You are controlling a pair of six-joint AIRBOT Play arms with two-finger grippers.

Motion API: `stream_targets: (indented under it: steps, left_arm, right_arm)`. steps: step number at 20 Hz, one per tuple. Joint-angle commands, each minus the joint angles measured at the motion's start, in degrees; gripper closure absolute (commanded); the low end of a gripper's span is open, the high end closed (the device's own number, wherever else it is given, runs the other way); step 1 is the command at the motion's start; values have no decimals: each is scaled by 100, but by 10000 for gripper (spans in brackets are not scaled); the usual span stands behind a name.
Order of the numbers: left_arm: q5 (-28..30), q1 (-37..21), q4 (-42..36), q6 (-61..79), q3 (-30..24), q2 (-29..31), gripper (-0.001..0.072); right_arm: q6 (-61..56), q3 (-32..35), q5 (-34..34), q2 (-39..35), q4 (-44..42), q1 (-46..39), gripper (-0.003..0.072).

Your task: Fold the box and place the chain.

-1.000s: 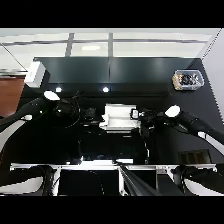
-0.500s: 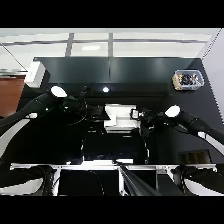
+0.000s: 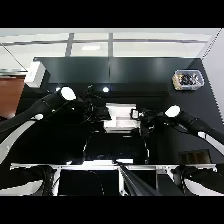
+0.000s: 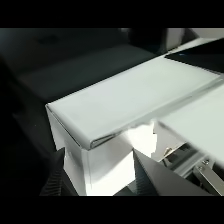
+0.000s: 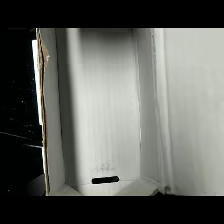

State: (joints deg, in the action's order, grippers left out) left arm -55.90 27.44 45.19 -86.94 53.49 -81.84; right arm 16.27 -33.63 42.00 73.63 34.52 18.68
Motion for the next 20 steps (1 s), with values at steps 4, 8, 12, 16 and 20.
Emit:
stream_targets:
  steps: [4, 8, 12, 16, 20]
  left_arm:
    - [514, 599, 1268, -1215, 17, 2, 228]
    - [575, 841, 2175, -2081, 20, 2, 228]
    - [328, 1174, 3141, -2544, 310, -2, 227]
    - [-457, 1497, 4048, -3447, 966, -289, 227]
    - [-881, 1808, 4059, -3768, 1515, -831, 228]
  right_arm:
    - [0, 2, -2, 2, 0, 7, 210]
    - [-2, 2, -2, 2, 0, 7, 210]
    - [-2, 2, -2, 2, 0, 7, 210]
    - [-2, 2, -4, 2, -2, 7, 210]
    - [-4, 2, 0, 2, -2, 7, 210]
